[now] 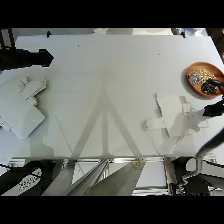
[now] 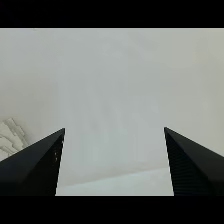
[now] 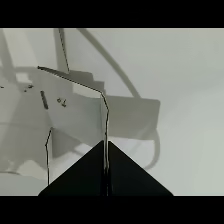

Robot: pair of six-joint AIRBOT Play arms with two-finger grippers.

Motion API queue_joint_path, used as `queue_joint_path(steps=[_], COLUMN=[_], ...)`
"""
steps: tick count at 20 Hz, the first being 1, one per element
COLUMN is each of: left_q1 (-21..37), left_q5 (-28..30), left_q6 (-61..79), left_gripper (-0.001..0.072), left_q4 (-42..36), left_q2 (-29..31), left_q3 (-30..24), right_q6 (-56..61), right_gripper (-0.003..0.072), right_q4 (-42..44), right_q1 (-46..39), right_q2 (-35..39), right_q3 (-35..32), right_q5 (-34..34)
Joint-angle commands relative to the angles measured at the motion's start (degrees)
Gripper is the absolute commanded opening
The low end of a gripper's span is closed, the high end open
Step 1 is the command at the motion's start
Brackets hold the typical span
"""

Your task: Fold the box and place the chain.

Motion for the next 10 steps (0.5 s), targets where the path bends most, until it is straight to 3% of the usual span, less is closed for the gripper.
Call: queue_joint_path(steps=[1,4,6,10], left_q1=[0.0,0.0,0.0,0.0], left_q5=[0.0,0.0,0.0,0.0], left_q6=[0.0,0.0,0.0,0.0], left_gripper=[0.0699,0.0699,0.0699,0.0699], left_q4=[0.0,0.0,0.0,0.0], left_q2=[0.0,0.0,0.0,0.0], left_q3=[0.0,0.0,0.0,0.0], right_q6=[-6.4,-10.6,-12.2,-12.7], right_gripper=[0.0013,0.0013,0.0013,0.0013], right_q4=[18.1,36.0,43.6,45.3], right_q1=[3.0,7.1,11.2,23.5], right_q2=[4.8,7.4,7.5,7.4], right_q3=[0.3,0.3,0.3,0.0], right_q5=[1.7,1.7,1.7,-7.6])
